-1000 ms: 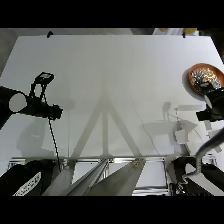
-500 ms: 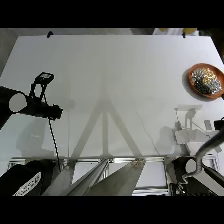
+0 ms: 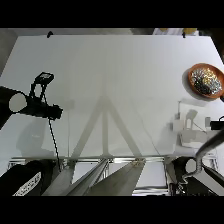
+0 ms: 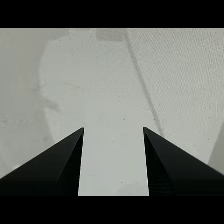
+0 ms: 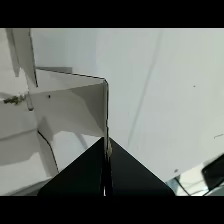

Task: Fold the box and place the chain.

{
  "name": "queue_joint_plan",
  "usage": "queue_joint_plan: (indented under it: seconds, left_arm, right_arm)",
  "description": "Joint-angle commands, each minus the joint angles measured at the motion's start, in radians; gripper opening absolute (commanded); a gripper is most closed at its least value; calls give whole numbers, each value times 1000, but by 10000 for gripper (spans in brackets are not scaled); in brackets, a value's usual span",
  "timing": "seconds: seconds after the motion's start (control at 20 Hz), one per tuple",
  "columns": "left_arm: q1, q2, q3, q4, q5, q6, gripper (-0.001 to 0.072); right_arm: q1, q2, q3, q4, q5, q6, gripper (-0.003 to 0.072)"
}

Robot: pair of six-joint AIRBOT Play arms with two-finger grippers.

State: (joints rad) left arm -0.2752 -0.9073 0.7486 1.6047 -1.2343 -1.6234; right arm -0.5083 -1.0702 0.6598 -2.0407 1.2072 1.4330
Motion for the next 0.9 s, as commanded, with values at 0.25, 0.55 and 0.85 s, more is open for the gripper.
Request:
queue_joint_plan:
  seconds: [0.25,0.55,0.85]
  left_arm:
    - [0,0,0,0,0,0,413]
    - [0,0,0,0,14,0,413]
    - [0,-2,0,-55,187,0,414]
  right_arm:
    - [394,344,-89,583,-59,-65,17]
    - [740,589,-336,718,-312,95,17]
    - [888,588,-360,711,-333,113,18]
